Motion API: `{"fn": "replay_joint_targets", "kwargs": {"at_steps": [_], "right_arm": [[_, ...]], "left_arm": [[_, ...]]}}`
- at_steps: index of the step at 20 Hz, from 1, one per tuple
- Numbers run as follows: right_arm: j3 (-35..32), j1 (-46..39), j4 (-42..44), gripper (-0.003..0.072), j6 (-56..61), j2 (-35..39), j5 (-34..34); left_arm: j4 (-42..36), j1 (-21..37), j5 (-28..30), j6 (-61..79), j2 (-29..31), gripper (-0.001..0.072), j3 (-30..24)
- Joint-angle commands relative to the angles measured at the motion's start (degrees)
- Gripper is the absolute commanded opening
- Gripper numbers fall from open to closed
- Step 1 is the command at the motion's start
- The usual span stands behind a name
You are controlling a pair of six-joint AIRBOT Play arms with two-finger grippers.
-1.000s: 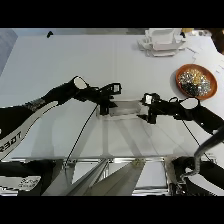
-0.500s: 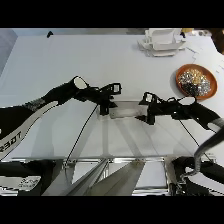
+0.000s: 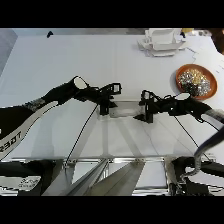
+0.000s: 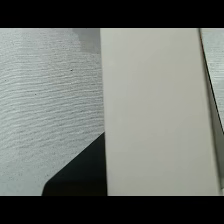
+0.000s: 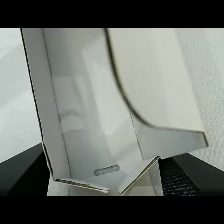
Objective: Fold the box and place the chain.
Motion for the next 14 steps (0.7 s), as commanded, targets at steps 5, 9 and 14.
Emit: {"fn": "replay_joint_targets", "kwargs": {"at_steps": [5, 9, 14], "right_arm": [[0.24, 0.02, -0.02, 0.0646, -1.25, -1.57, 0.22], [0.24, 0.02, -0.02, 0.0641, -1.70, -1.81, 0.15], [0.26, 1.33, 0.24, 0.0595, -1.68, -1.84, -0.44]], "left_arm": [[0.00, -0.02, 0.02, 0.00, -0.04, 0.0011, 0.02], [0.02, 0.00, 0.02, 0.00, -0.02, 0.0011, 0.02], [0.00, -0.02, 0.02, 0.00, -0.04, 0.0011, 0.02]]}}
